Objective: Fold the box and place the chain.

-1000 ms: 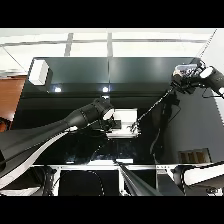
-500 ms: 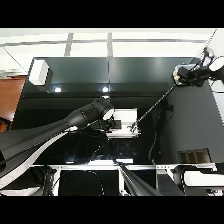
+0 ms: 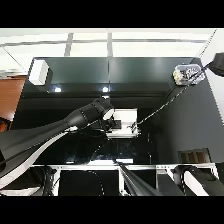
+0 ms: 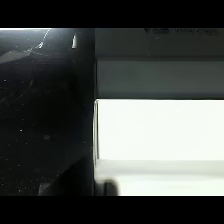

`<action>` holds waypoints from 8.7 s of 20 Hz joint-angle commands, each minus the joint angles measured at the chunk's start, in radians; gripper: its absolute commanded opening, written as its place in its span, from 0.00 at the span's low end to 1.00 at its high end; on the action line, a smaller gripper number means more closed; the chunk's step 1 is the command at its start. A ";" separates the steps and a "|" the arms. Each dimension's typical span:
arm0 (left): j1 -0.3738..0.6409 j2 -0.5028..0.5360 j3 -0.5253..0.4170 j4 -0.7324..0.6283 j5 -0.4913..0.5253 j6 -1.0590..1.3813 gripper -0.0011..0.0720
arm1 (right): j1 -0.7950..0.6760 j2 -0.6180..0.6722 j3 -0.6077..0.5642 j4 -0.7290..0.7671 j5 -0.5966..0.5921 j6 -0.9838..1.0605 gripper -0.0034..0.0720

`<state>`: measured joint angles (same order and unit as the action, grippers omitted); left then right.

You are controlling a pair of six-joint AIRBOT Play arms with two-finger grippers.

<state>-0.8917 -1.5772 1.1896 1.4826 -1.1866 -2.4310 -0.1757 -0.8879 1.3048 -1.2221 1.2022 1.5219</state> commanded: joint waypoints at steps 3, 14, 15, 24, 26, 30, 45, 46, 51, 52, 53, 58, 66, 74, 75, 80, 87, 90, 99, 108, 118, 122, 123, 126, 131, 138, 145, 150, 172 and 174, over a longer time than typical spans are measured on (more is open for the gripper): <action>0.001 0.000 0.000 0.000 0.000 0.000 0.05 | 0.001 0.216 0.000 0.205 0.109 -0.012 0.08; 0.001 0.000 0.000 0.000 0.000 0.000 0.05 | 0.241 0.257 -0.188 0.420 0.147 -0.021 0.08; 0.001 0.000 0.000 0.000 0.000 0.000 0.05 | 0.288 0.257 -0.240 0.440 0.091 -0.014 0.08; 0.001 0.000 0.000 0.000 0.000 0.000 0.05 | 0.654 0.150 -0.563 0.462 -0.315 -0.011 0.08; 0.001 0.000 0.000 0.000 0.000 0.000 0.05 | 0.670 0.096 -0.566 0.459 -0.334 -0.012 0.08; 0.001 0.000 0.000 0.000 0.000 0.000 0.05 | 0.658 0.059 -0.565 0.437 -0.327 -0.003 0.17; 0.001 0.000 0.000 0.000 0.000 0.000 0.05 | 0.034 -0.038 -0.541 -0.526 -0.708 0.403 0.97; 0.001 0.000 0.000 0.000 0.000 0.000 0.05 | 0.027 -0.100 -0.534 -0.488 -0.737 0.407 1.00; 0.001 0.000 0.000 0.000 0.000 0.000 0.05 | 0.028 -0.504 -0.303 -0.273 -0.636 0.407 1.00; 0.001 0.000 0.000 0.000 0.000 0.000 0.05 | 0.028 -0.587 -0.222 -0.256 -0.580 0.406 1.00; 0.001 0.000 0.000 0.000 0.000 0.000 0.05 | 0.028 -0.666 -0.139 -0.225 -0.507 0.389 1.00; 0.001 0.000 0.000 0.000 0.000 0.000 0.05 | 0.027 -0.914 0.165 -0.118 -0.254 0.228 0.82; 0.001 0.000 0.000 0.000 0.000 0.000 0.05 | 0.008 -0.923 0.184 -0.140 -0.249 0.237 0.07; 0.001 0.000 0.000 0.000 0.000 0.000 0.05 | 0.064 -0.670 0.183 -0.140 -0.051 0.062 0.07; 0.001 0.000 0.000 0.000 0.000 0.000 0.05 | 0.075 -0.607 0.183 -0.140 -0.035 0.056 0.07; 0.001 0.000 0.000 0.000 0.000 0.000 0.05 | 0.149 -0.240 0.183 -0.139 0.022 0.033 0.07; 0.001 0.000 0.000 0.000 0.000 0.000 0.05 | 0.279 0.109 0.183 -0.047 0.190 0.036 0.07; 0.001 0.000 0.000 0.000 0.000 0.000 0.05 | 0.292 0.152 0.183 0.035 0.238 0.037 0.07; 0.001 0.000 0.000 0.000 0.000 0.000 0.05 | 0.292 0.151 0.050 0.332 0.248 -0.017 0.07; 0.001 0.000 0.000 0.000 0.000 0.000 0.05 | 0.292 0.151 0.045 0.318 0.246 -0.047 0.07; 0.001 0.000 0.000 0.000 0.000 0.000 0.05 | 0.336 0.146 -0.129 0.424 0.211 -0.058 0.07; 0.001 0.000 0.000 0.000 0.000 0.000 0.05 | 0.361 0.145 -0.282 0.606 0.015 -0.099 0.07; 0.001 0.000 0.000 0.000 0.000 0.000 0.05 | 0.372 0.145 -0.319 0.671 -0.032 -0.102 0.07; 0.001 0.000 0.000 0.000 0.000 0.000 0.05 | 0.396 0.145 -0.430 0.685 -0.098 -0.120 0.07; 0.001 0.000 0.000 0.000 0.000 0.000 0.05 | 0.396 0.145 -0.666 0.717 -0.270 -0.098 0.07; 0.001 0.000 0.000 0.000 0.000 0.000 0.05 | 0.461 0.145 -0.793 0.720 -0.378 -0.098 0.07; 0.001 0.000 0.000 0.000 0.000 0.000 0.05 | 0.568 0.143 -0.794 0.716 -0.490 -0.097 0.18; 0.001 0.000 0.000 0.000 0.000 0.000 0.05 | 0.443 0.165 -0.753 0.580 -0.314 -0.100 0.51; 0.001 0.000 0.000 0.000 0.000 0.000 0.05 | 0.490 -0.066 -0.882 0.291 -0.399 -1.469 0.95; 0.001 -0.001 0.000 0.000 0.000 0.000 0.05 | 0.489 -0.077 -0.882 0.319 -0.407 -1.511 0.95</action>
<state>-0.8917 -1.5772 1.1896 1.4826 -1.1862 -2.4310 0.2935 -0.9272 0.4236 -0.9485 0.8024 0.1970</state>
